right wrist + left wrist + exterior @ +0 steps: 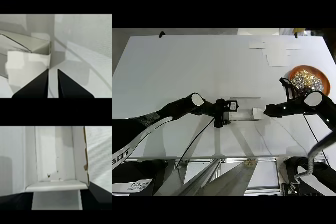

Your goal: Fold the box and place the chain.

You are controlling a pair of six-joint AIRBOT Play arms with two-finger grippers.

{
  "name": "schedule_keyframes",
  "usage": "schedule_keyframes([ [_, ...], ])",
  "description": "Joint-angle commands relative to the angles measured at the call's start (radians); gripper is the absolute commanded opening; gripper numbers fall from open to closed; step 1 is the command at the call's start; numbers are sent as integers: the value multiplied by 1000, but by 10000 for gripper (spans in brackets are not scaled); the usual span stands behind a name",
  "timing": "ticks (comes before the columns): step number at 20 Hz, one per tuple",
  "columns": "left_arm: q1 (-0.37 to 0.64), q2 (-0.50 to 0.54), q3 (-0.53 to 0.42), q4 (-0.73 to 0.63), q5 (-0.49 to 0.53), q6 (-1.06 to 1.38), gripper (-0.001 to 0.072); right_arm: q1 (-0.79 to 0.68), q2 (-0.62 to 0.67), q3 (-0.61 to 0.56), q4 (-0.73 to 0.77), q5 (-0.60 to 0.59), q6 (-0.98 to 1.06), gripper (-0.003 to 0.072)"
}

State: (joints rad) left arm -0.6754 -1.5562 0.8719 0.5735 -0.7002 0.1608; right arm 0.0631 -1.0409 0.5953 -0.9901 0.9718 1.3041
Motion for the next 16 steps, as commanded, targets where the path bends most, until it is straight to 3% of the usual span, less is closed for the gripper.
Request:
schedule_keyframes([
  [1, 1, 1, 0, 3, 0, -4, 62, 0, 19, 0, 79, 23, -10, 191],
  [4, 1, 1, 0, 3, 0, -4, 62, 0, 18, -3, 85, 47, -27, 210],
  [6, 1, 1, 0, 3, 0, -4, 62, 0, 19, -5, 61, 59, -30, 274],
  [8, 1, 1, 0, 3, 0, -4, 62, -6, 31, -4, -3, 43, -16, 263],
  [12, 1, 1, 0, 3, 0, -4, 62, -119, 100, -2, -78, 44, 2, 25],
  [14, 1, 1, 0, 3, 0, -4, 62, -175, 79, -8, -170, 67, 60, 20],
  [16, 1, 1, 0, 3, 0, -4, 62, -188, 34, -29, -130, 63, 57, 20],
])
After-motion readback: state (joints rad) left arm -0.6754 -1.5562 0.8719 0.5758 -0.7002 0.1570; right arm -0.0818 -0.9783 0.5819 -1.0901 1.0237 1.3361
